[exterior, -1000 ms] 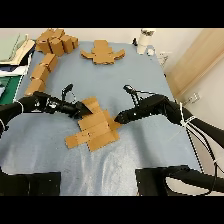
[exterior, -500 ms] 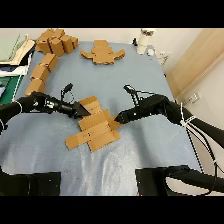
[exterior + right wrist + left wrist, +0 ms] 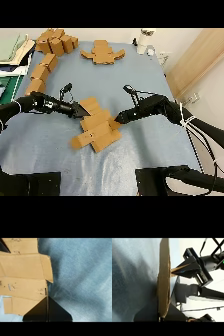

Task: Fold the box.

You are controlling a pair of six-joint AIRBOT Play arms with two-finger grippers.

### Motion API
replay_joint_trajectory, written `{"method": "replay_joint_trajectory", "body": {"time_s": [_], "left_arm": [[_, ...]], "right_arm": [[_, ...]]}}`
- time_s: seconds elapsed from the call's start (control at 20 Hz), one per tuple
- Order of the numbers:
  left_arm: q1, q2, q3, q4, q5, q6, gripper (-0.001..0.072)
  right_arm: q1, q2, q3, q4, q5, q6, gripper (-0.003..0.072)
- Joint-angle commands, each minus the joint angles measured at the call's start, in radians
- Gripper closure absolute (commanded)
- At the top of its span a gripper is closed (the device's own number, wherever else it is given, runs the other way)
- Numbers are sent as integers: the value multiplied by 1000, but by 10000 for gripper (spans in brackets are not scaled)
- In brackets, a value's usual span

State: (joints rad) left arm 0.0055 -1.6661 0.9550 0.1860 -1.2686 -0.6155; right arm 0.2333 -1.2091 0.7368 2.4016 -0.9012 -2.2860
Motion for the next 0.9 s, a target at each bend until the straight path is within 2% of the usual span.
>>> {"method": "replay_joint_trajectory", "body": {"time_s": [0.0,0.05,0.1,0.15,0.2,0.35,0.55,0.6,0.7,0.75,0.8,0.85], "left_arm": [[-27,0,0,3,-20,45,696],[-36,0,2,3,-20,60,696],[-43,0,8,5,-21,87,696],[-45,0,22,4,-19,111,696],[-45,0,40,6,-13,120,696],[-57,4,116,60,-14,149,697],[-121,47,172,161,40,219,697],[-139,63,172,161,68,263,697],[-174,88,172,169,107,346,697],[-190,93,171,177,116,377,698],[-206,96,164,182,127,410,698],[-221,101,148,174,150,446,698]], "right_arm": [[0,0,0,4,7,1,682],[0,0,0,4,7,1,680],[0,0,0,3,8,2,620],[-2,0,0,-1,20,11,407],[-8,1,1,-20,42,40,234],[-68,2,33,-58,55,176,218],[-180,2,131,-54,49,270,219],[-197,2,157,-54,47,302,255],[-214,2,204,-48,45,352,534],[-213,2,220,-46,45,364,631],[-212,1,224,-36,47,367,680],[-212,1,224,-26,48,367,681]]}}
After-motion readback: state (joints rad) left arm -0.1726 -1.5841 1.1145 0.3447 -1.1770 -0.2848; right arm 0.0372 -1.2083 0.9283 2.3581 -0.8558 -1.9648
